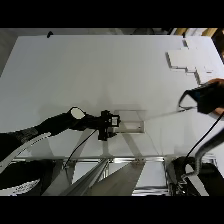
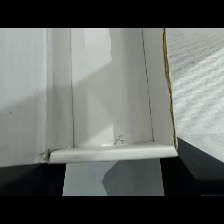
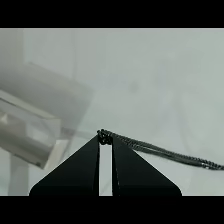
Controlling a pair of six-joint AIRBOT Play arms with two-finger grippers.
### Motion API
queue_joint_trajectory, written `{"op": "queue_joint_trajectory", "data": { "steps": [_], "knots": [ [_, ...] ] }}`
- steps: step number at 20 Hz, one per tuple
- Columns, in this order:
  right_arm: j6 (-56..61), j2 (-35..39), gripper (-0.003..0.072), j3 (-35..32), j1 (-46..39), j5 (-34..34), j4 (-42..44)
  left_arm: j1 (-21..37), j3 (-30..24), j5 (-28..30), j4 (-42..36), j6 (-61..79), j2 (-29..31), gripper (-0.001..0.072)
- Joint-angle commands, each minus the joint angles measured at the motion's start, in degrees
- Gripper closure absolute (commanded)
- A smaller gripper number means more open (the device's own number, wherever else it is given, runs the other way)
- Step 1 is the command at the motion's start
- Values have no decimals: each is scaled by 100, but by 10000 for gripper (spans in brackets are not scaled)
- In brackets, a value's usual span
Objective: Fold the box and place the chain.
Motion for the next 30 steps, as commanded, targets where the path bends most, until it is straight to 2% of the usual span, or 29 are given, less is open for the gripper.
{"op": "queue_joint_trajectory", "data": {
  "steps": [1,4,10,13,19,24,29,30],
  "knots": [
    [28,142,669,-208,772,90,350,4,0,0,2,0,4,321],
    [33,142,669,-481,1504,-269,345,4,0,0,2,0,4,321],
    [22,136,669,-1401,2780,-1657,339,4,0,0,2,0,4,321],
    [28,109,669,-1727,3222,-2116,238,4,0,0,2,0,4,321],
    [13,-422,669,-2105,3768,-2441,190,4,0,2,2,0,4,321],
    [39,-1202,669,-2159,4262,-3029,190,4,0,0,2,0,4,321],
    [179,-1875,665,-2159,4277,-2997,190,4,0,0,2,0,4,321],
    [181,-1961,609,-2159,4277,-2999,190,4,0,2,2,0,4,321]
  ]
}}
